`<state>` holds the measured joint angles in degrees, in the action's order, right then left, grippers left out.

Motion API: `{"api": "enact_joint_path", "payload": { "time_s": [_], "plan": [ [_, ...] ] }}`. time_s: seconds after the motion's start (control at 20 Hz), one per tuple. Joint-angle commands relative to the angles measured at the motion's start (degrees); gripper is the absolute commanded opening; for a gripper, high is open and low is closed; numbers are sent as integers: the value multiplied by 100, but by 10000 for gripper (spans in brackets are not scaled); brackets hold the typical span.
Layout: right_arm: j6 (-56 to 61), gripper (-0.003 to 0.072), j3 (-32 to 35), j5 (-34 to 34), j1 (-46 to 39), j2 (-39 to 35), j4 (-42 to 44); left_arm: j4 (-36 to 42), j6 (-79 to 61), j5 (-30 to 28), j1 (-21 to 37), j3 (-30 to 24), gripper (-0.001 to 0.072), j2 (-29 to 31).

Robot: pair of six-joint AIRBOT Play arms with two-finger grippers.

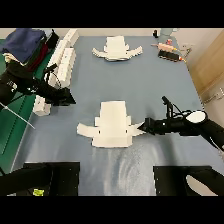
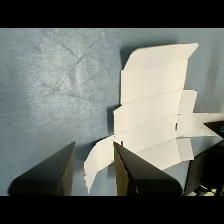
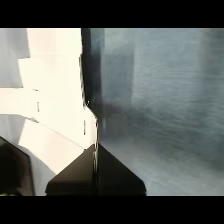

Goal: Fold the box.

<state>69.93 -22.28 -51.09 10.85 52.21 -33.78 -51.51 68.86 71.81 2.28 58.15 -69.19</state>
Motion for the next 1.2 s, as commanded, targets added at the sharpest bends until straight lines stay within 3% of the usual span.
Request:
{"api": "enact_joint_path", "payload": {
  "time_s": [0.0, 0.2, 0.4, 0.7, 0.95, 1.15],
  "plan": [
    [-168, -1, 129, 651, 645, -302, -612, 638, -610, 96, 17, -4, 369, -490],
    [-254, 0, 129, 1224, 1067, -400, -691, 1580, -1209, 428, 17, -4, 369, -1213],
    [-299, 0, 129, 1292, 1143, -407, -715, 1576, -1445, 595, -216, -13, 368, -1679],
    [-297, 0, 129, 1320, 1143, -407, -715, 1622, -1869, 210, -874, -13, 369, -2181],
    [-297, 0, 129, 1318, 1143, -407, -715, 2500, -2780, 63, -1152, 24, 342, -2577],
    [-297, 0, 129, 1318, 1143, -407, -717, 2535, -3276, 240, -1187, 24, 341, -2710]
  ]
}}
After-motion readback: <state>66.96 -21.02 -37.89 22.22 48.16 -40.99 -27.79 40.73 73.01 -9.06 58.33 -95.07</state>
